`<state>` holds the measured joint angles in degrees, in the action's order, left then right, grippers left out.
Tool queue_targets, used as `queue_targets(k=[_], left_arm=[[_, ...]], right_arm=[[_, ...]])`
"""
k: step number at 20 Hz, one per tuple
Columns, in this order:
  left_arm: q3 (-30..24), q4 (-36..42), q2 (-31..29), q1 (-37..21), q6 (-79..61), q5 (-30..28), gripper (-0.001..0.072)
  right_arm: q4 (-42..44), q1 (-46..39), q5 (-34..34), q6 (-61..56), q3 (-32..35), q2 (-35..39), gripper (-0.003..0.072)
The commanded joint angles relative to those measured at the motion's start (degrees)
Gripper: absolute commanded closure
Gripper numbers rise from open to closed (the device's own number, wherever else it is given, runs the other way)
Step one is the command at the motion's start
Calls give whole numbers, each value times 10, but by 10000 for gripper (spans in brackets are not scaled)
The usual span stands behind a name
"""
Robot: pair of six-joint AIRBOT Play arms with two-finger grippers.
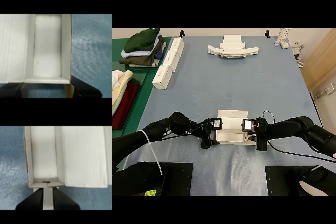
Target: Fold the box.
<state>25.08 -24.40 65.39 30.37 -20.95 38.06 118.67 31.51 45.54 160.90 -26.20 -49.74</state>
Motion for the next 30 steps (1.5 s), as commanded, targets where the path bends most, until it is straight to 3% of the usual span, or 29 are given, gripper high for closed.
queue_targets(k=[1,3,9,10,11,12,13,17,18,20,21,22,23,25,26,30], left_arm=[[0,0,0,0,0,0,225],[0,0,0,0,0,0,225],[0,0,0,0,0,0,225],[0,0,0,0,0,0,225],[0,0,0,0,0,0,225],[0,0,0,0,0,0,225],[0,0,0,0,0,0,225],[0,0,0,0,0,0,225],[0,0,0,0,0,0,225],[0,0,0,0,0,0,225],[0,0,0,0,0,0,225],[0,0,0,0,0,0,225],[0,0,0,0,0,0,225],[0,0,0,0,0,0,225],[0,0,0,0,0,0,225],[0,0,0,0,0,0,225]], right_arm=[[32,0,-4,18,0,-14,543],[52,0,-14,30,0,-19,603],[92,0,-33,63,0,-40,595],[94,0,-33,63,0,-42,558],[99,0,-33,63,0,-43,324],[102,0,-33,68,0,-46,39],[102,0,-33,73,0,-46,-4],[102,0,-31,73,0,-46,1],[102,0,-30,73,0,-46,42],[101,0,-30,73,0,-43,57],[98,0,-28,72,0,-41,163],[83,0,-28,59,0,-37,359],[54,0,-26,22,-3,-33,497],[-51,0,-14,-146,-17,-21,637],[-113,0,2,-230,-25,-16,680],[-298,-10,85,-506,-56,14,681]])
